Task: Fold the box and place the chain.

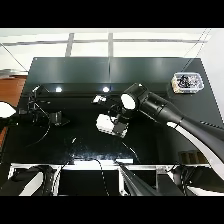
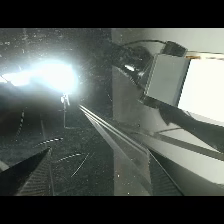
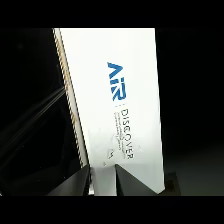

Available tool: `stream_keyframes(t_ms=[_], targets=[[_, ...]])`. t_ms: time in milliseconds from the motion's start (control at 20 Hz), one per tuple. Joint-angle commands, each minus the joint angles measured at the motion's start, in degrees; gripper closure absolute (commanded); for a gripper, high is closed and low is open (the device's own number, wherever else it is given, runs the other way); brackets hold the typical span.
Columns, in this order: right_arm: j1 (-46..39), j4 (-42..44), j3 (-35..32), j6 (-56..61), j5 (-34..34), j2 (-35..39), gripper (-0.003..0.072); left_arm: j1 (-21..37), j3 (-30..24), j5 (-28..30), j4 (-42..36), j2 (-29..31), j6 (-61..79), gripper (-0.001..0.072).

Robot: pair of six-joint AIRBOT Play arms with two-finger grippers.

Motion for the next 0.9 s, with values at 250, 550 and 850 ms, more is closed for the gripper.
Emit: stream_keyframes(t_ms=[250,550,850], targets=[[0.04,0.28,0.0,0.0,-0.31,0.0,0.0476,0.04,-0.02,0.02,0.0,0.0,0.02,0.0],[0.26,3.06,-0.02,-0.02,-0.07,-1.66,0.0476,0.04,-0.02,0.0,0.0,0.0,0.02,0.0],[1.42,2.56,0.07,1.09,0.31,-1.81,0.0477,0.04,-0.02,0.0,-0.02,0.0,0.02,0.0001]])
